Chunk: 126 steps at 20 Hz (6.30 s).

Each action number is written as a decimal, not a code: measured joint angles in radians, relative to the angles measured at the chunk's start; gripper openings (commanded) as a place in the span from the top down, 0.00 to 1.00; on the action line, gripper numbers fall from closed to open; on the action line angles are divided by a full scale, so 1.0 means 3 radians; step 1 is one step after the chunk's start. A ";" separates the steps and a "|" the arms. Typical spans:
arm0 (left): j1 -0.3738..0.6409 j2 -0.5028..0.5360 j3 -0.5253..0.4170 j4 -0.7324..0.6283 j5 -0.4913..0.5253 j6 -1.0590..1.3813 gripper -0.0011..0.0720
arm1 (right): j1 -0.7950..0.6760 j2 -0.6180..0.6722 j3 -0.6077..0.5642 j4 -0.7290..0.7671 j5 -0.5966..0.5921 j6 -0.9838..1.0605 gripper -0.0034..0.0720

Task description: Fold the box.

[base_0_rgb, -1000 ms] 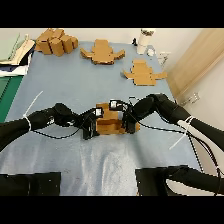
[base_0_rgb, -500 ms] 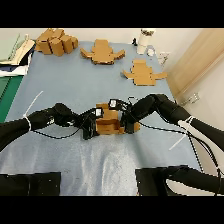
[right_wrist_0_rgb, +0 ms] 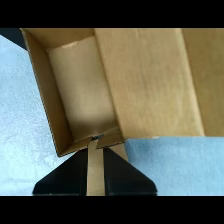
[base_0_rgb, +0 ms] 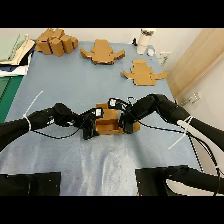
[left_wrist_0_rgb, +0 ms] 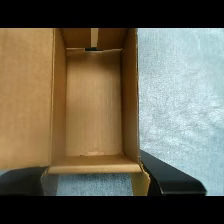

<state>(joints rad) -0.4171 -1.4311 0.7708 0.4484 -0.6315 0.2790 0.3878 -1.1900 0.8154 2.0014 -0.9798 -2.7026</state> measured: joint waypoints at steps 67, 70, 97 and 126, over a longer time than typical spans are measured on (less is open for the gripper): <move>0.0004 0.0000 0.0000 -0.0003 0.0004 0.0000 0.26 | -0.1214 -0.0192 -0.0140 -0.0019 -0.0476 0.3053 0.95; 0.0004 0.0000 0.0000 -0.0003 0.0006 0.0000 0.26 | -0.1218 -0.0238 -0.0140 0.0178 -0.0643 0.2917 0.95; 0.0004 0.0000 0.0000 -0.0003 0.0003 0.0000 0.26 | -0.0479 0.0067 -0.0003 0.0577 -0.0387 0.2873 0.42; 0.0004 0.0000 0.0001 -0.0003 0.0006 0.0000 0.26 | 0.1141 -0.0712 0.0605 -0.2029 -0.0427 0.5887 0.81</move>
<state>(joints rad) -0.4160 -1.4311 0.7712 0.4477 -0.6296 0.2790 0.7300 -1.4036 0.9970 1.3926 -1.1080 -0.9363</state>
